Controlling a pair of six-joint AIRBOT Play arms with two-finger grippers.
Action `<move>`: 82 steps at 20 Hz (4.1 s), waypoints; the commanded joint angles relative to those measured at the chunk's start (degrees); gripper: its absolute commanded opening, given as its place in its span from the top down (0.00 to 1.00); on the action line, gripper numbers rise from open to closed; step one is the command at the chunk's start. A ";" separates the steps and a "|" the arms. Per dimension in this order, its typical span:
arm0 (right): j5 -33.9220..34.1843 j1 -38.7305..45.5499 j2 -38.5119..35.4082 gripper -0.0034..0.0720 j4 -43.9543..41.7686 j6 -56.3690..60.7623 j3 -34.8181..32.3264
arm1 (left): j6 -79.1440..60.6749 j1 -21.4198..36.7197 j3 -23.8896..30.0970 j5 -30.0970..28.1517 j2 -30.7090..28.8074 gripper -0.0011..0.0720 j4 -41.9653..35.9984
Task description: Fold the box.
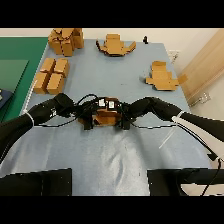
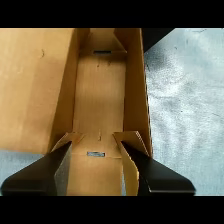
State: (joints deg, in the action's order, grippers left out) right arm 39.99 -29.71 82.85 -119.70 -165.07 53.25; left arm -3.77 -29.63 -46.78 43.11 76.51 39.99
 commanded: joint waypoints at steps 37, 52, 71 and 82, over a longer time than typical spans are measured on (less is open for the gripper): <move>0.11 0.00 0.00 0.74 -0.11 0.26 0.00 | 28.37 19.76 8.63 17.14 -0.20 0.95 -28.94; 0.20 -0.02 0.00 0.74 -0.13 0.28 0.00 | 32.54 16.90 4.66 15.74 4.52 0.22 -27.65; 0.13 -0.02 0.04 0.74 -0.17 0.26 0.00 | 96.15 -1.14 -10.45 6.62 4.52 0.25 16.39; -0.02 -0.02 0.72 0.74 -1.22 0.26 -0.02 | 117.61 -10.86 -18.82 14.47 8.20 0.25 38.45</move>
State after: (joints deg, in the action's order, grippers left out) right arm 40.18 -29.71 83.11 -120.46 -164.88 53.28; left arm 109.91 -38.54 -63.66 52.80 82.63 74.39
